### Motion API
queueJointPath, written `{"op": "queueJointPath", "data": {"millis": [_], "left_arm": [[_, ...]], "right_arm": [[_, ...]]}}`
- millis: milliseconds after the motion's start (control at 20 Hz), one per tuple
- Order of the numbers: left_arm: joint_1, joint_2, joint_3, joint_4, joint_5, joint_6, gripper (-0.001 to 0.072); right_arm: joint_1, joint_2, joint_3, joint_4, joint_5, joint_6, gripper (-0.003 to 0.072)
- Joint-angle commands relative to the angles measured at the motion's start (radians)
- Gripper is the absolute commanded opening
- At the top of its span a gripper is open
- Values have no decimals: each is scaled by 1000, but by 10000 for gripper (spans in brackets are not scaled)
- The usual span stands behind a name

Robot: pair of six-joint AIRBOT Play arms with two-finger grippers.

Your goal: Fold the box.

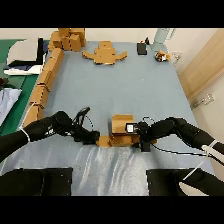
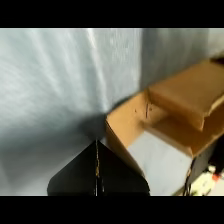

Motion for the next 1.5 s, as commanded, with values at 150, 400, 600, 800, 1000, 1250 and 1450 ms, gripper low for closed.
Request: {"op": "queueJointPath", "data": {"millis": [150, 400, 600, 800, 1000, 1250, 1450], "left_arm": [[-10, 93, 6, 27, 15, -68, 8], [-16, 90, 6, 35, 45, -71, 8], [-63, 90, 6, 43, 69, -71, 8], [-70, 90, 6, 79, 76, -103, 8], [-132, 90, 6, 41, 124, -101, 10], [-130, 90, 28, 40, 99, -103, 586], [-79, 90, 43, 39, 58, -132, 586]], "right_arm": [[0, 0, -1, 0, 1, 0, 495], [0, 0, -1, 0, 1, 0, 495], [0, 0, -1, 0, 1, 0, 495], [0, 0, -1, 0, 1, 0, 495], [0, 0, -1, 0, 1, 0, 495], [0, 0, -1, 0, 1, 0, 495], [0, 0, -1, 0, 1, 0, 495]]}}
